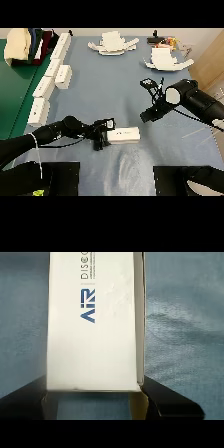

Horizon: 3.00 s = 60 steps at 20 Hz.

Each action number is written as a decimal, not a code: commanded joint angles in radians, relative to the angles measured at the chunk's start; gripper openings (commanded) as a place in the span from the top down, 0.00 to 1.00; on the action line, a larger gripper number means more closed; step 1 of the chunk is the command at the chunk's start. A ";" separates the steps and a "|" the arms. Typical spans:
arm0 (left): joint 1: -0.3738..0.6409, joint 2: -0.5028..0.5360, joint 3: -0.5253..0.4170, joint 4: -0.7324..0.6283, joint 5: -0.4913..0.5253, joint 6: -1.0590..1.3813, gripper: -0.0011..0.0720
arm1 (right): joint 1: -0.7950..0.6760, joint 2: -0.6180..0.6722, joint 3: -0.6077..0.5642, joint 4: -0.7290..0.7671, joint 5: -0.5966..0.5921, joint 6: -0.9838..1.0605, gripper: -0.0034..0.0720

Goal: Fold the box.

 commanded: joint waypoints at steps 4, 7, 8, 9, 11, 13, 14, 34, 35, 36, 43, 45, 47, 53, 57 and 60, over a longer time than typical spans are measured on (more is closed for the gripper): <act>0.150 0.216 0.000 0.301 0.065 -0.545 0.57 | -0.001 -0.001 0.001 0.002 0.004 0.003 0.95; 0.341 0.359 0.000 0.669 -0.002 -0.984 0.57 | -0.001 -0.001 0.001 0.002 0.004 0.003 0.95; 0.413 0.394 0.000 0.781 -0.043 -1.119 0.57 | -0.001 -0.001 0.001 0.002 0.004 0.003 0.95; 0.476 0.415 0.000 0.859 -0.087 -1.206 0.57 | -0.001 -0.001 0.001 0.002 0.004 0.003 0.95; 0.594 0.427 0.000 0.918 -0.166 -1.261 0.57 | -0.001 -0.001 0.001 0.002 0.004 0.003 0.95; 0.663 0.422 0.000 0.917 -0.182 -1.273 0.57 | -0.001 -0.001 0.001 0.002 0.004 0.003 0.95; 0.686 0.418 0.000 0.917 -0.164 -1.300 0.57 | -0.001 -0.001 0.001 0.002 0.004 0.003 0.95; 0.708 -0.263 0.384 0.914 0.308 -1.433 0.57 | -0.001 -0.001 0.001 0.002 0.004 0.003 0.95; 0.708 -0.299 0.421 0.914 0.308 -1.433 0.57 | -0.001 -0.001 0.001 0.002 0.004 0.003 0.95; 0.708 -0.332 0.454 0.914 0.308 -1.433 0.57 | -0.001 -0.001 0.001 0.002 0.004 0.003 0.95; 0.708 -0.518 0.673 0.913 0.307 -1.434 0.57 | -0.001 -0.001 0.001 0.002 0.004 0.003 0.95; 0.708 -0.557 0.722 0.913 0.304 -1.434 0.57 | -0.001 -0.001 0.001 0.002 0.004 0.003 0.95; 0.708 -0.582 0.747 0.913 0.305 -1.434 0.57 | -0.001 -0.001 0.001 0.002 0.004 0.003 0.95; 0.710 -0.595 0.756 0.914 0.308 -1.433 0.57 | -0.001 -0.001 0.001 0.002 0.004 0.003 0.95; 0.710 -0.595 0.756 0.913 0.308 -1.434 0.57 | -0.001 -0.001 0.001 0.002 0.004 0.003 0.95; 0.706 -0.595 0.756 0.912 0.307 -1.434 0.57 | -0.001 -0.001 0.001 0.002 0.004 0.003 0.95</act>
